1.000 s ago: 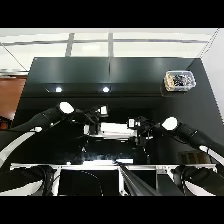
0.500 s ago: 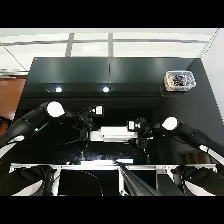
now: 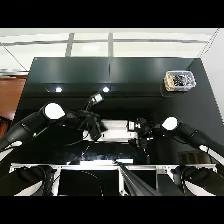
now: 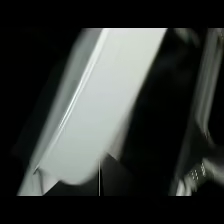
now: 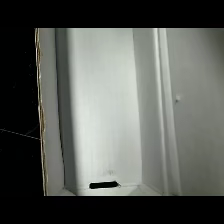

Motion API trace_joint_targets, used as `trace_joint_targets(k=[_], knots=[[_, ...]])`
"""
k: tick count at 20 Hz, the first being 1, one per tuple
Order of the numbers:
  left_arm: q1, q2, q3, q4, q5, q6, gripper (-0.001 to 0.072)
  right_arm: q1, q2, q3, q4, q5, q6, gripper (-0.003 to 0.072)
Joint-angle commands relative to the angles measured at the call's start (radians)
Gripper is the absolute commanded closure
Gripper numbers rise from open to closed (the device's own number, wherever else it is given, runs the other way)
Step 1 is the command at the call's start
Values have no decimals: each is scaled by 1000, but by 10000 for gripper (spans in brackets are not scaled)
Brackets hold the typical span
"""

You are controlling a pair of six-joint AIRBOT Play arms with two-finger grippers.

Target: Fold the box and place the chain.

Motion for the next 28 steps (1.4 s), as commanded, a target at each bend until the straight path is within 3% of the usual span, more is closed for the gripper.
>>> trace_joint_targets(k=[1, 3, 5, 8, 12, 16, 20, 24, 25, 26, 27, 28], knots=[[-13, -43, 0, -122, 317, -21, 685, 0, 0, 0, 0, -1, 0, 517], [-13, -98, 0, -50, 364, -22, 685, 0, 0, 0, 0, -1, 0, 517], [-21, -165, 1, 63, 330, -24, 686, 0, 0, 0, 0, -2, 1, 517], [-50, -225, 19, 60, 246, -26, 686, 0, 0, 0, 0, -2, 1, 517], [-58, -210, 24, 63, 274, -26, 686, 0, 0, 0, 1, -2, 1, 517], [-19, -126, 76, 203, 117, -117, 686, 0, 0, 0, 2, -3, 1, 517], [66, 87, 82, 451, -48, -273, 685, 0, 0, 0, 3, -5, 1, 517], [125, 195, 6, 368, -135, -68, 682, 0, 0, 0, 3, -5, 1, 517], [114, 193, -30, 365, -138, 21, 618, 0, 0, 0, 3, -5, 1, 517], [97, 187, -72, 372, -121, 128, 269, 0, 0, 0, 3, -5, 2, 517], [80, 179, -111, 368, -80, 229, -4, 0, 0, 0, 3, -5, 1, 517], [57, 169, -141, 365, -23, 284, -1, 0, 0, 0, 3, -5, 2, 517]])
